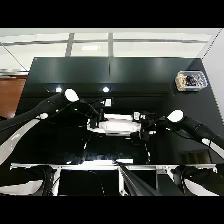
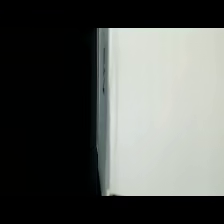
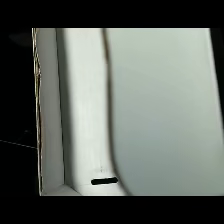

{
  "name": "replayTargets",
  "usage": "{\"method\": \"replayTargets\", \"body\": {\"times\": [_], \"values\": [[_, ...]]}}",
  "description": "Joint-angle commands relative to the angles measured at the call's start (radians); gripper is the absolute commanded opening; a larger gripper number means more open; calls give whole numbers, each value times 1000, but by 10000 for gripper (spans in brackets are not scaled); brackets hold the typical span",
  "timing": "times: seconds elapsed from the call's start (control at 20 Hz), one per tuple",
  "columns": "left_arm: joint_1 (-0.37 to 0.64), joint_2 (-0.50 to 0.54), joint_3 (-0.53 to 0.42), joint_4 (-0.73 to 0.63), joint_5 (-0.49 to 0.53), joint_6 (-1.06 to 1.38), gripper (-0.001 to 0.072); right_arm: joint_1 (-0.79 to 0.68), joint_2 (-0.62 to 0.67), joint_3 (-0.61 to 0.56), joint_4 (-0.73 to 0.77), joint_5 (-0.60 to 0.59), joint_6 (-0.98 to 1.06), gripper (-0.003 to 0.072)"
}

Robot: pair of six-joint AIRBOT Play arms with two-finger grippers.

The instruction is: Fold the box and place the chain.

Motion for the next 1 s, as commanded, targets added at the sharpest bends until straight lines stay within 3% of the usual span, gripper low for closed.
{"method": "replayTargets", "body": {"times": [0.0, 0.95], "values": [[0, 0, 0, -6, 1, 0, 30, 0, -18, 0, -3, -3, -14, 596], [0, 0, 0, -26, 0, -1, 30, 0, -27, 2, -11, -23, -5, 595]]}}
